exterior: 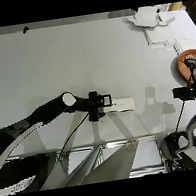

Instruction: Fold the box and place the chain.

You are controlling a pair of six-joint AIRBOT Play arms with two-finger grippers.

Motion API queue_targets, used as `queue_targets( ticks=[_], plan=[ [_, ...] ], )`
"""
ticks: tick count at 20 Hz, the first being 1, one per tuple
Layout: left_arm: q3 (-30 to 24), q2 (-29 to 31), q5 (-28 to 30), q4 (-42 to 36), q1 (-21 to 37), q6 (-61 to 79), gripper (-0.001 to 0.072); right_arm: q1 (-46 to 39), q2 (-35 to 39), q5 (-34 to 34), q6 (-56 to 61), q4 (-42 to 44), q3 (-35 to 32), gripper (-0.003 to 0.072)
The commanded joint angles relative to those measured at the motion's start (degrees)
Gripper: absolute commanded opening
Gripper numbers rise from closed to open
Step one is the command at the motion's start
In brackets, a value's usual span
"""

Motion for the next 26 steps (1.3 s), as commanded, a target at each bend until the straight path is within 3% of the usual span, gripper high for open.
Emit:
queue_targets(
  ticks=[1,6,9,13,15,20,22,24,26],
  plan=[
    [0.09,6.49,1.44,4.72,2.54,-10.01,0.0253,-0.11,-0.02,0.07,0.24,0.2,-0.02,0.0016],
    [0.09,22.1,0.74,25.88,17.59,-48.3,0.0251,-0.11,-0.02,0.07,0.22,0.2,-0.02,0.0016],
    [0.09,28.3,-3.5,39.17,29.86,-69.44,0.0253,-0.11,-0.02,0.07,0.22,0.2,-0.02,0.0016],
    [-0.11,29.11,-13.64,49.05,45.66,-86.38,0.0283,-0.09,-0.02,0.07,0.22,0.2,-0.02,0.0016],
    [-0.55,28.09,-16.61,49.88,51.84,-89.09,0.0357,-0.11,-0.02,0.07,0.24,0.2,-0.02,0.0016],
    [-1.05,24.33,-21.94,49.99,58.45,-89.99,0.0397,-0.11,-0.02,0.07,0.22,0.2,-0.02,0.0016],
    [-1.42,22.38,-24.26,50.03,58.38,-89.99,0.0496,-0.11,-0.02,0.07,0.22,0.2,-0.02,0.0016],
    [-1.97,20.96,-25.77,49.94,58.38,-90.01,0.0538,-0.09,-0.02,0.07,0.22,0.2,-0.02,0.0016],
    [-2.14,20.65,-26.62,49.96,58.38,-90.01,0.0703,-0.11,-0.02,0.07,0.24,0.2,-0.02,0.0016]
  ],
)
